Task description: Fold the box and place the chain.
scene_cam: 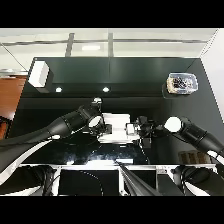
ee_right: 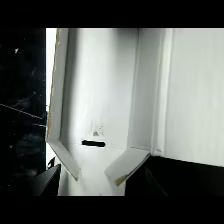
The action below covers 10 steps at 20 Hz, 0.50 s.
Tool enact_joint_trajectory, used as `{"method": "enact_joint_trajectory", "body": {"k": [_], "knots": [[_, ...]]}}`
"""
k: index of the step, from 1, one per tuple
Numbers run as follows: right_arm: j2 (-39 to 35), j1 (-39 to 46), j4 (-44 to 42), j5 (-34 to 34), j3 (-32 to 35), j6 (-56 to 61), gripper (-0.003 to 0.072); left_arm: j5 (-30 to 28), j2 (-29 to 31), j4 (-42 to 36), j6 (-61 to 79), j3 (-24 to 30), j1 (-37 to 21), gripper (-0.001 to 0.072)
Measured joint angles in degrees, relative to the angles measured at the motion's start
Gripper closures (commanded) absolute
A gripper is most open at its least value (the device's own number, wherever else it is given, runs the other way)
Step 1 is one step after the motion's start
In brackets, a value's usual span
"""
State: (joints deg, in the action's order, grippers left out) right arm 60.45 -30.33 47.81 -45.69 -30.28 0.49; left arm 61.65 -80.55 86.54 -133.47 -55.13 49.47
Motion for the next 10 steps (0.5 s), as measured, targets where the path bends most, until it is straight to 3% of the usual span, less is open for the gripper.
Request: {"method": "enact_joint_trajectory", "body": {"k": [1,3,4,10], "knots": [[0.1,-0.4,0.0,-0.2,0.0,0.0,0.0069,0.0,0.0,0.0,0.0,0.0,0.0,0.0685],[0.3,-1.1,-0.2,-0.1,0.0,0.1,0.0419,0.0,0.0,0.0,0.0,0.0,0.0,0.0685],[0.4,-1.4,-0.4,0.1,0.0,0.4,0.0495,0.0,0.0,0.0,0.0,0.0,0.0,0.0685],[1.5,-2.1,-2.1,1.4,0.0,5.5,0.0495,0.0,0.0,0.0,-0.2,0.0,0.0,0.0685]]}}
